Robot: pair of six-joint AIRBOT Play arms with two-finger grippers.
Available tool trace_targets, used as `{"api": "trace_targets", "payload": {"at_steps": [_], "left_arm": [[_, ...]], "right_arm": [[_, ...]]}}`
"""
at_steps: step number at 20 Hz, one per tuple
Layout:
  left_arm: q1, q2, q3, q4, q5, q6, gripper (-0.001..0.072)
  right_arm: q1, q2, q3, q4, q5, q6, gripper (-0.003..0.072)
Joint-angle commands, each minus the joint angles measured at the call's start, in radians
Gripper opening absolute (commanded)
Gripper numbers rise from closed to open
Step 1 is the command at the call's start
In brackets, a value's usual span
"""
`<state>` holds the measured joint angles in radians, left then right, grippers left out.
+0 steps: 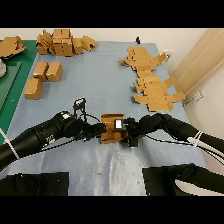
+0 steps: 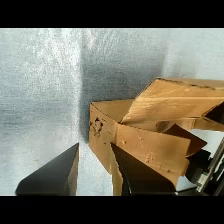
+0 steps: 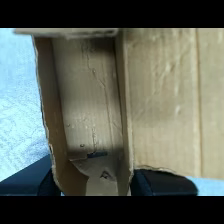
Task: Fold the box.
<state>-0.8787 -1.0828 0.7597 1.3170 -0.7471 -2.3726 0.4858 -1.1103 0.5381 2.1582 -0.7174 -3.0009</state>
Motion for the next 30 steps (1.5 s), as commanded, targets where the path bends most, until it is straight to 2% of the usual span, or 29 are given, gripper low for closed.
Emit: {"api": "trace_targets", "payload": {"at_steps": [1,6,12,19,20,21,27,30], "left_arm": [[0.002,0.0,0.001,0.011,-0.023,0.006,0.031],[0.01,0.0,0.001,0.063,-0.104,-0.006,0.031],[0.016,0.0,0.081,0.052,-0.109,0.027,0.0311],[-0.007,-0.028,0.087,0.026,-0.11,0.027,0.0313],[-0.007,-0.042,0.087,0.019,-0.108,0.029,0.0455],[-0.007,-0.056,0.087,0.001,-0.103,0.029,0.0693],[-0.007,-0.089,0.087,-0.031,-0.093,0.062,0.0695],[-0.006,-0.089,0.087,-0.032,-0.044,0.061,0.0695]], "right_arm": [[0.0,0.0,0.001,0.003,0.002,0.0,0.0503],[0.0,0.0,0.001,0.003,0.002,0.0,0.0503],[0.0,0.0,0.001,0.003,0.001,0.0,0.0503],[0.0,0.0,0.001,0.003,0.002,0.0,0.0503],[0.0,0.0,0.001,0.003,0.002,0.0,0.0504],[0.0,0.0,0.001,0.003,0.001,0.0,0.0503],[0.0,0.0,0.001,0.003,0.001,0.0,0.0503],[0.0,0.0,0.001,0.003,0.001,0.0,0.0503]]}}
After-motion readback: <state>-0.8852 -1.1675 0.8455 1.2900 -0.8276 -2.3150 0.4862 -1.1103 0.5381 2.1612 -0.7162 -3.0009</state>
